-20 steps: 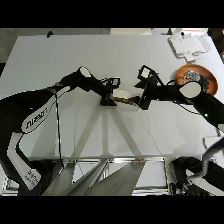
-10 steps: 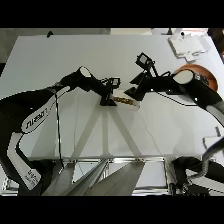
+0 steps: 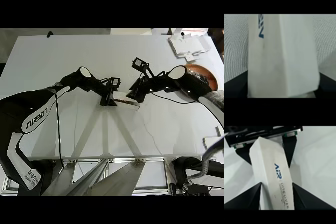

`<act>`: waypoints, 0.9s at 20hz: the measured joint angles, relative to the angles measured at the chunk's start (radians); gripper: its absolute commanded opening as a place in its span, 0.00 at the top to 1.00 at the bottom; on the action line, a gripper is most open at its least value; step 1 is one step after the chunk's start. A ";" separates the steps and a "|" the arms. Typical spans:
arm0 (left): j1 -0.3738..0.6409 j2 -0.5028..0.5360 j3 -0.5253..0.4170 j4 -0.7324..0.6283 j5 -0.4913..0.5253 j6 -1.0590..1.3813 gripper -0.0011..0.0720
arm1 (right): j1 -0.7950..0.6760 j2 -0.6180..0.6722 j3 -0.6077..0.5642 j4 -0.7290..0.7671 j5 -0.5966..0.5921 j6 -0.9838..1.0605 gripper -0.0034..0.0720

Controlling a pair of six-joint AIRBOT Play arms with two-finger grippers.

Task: Fold the box and place the chain.

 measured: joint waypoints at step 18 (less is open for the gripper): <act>0.000 0.000 0.000 0.001 0.000 0.003 0.78 | 0.060 -0.002 0.002 -0.197 -0.042 0.024 0.33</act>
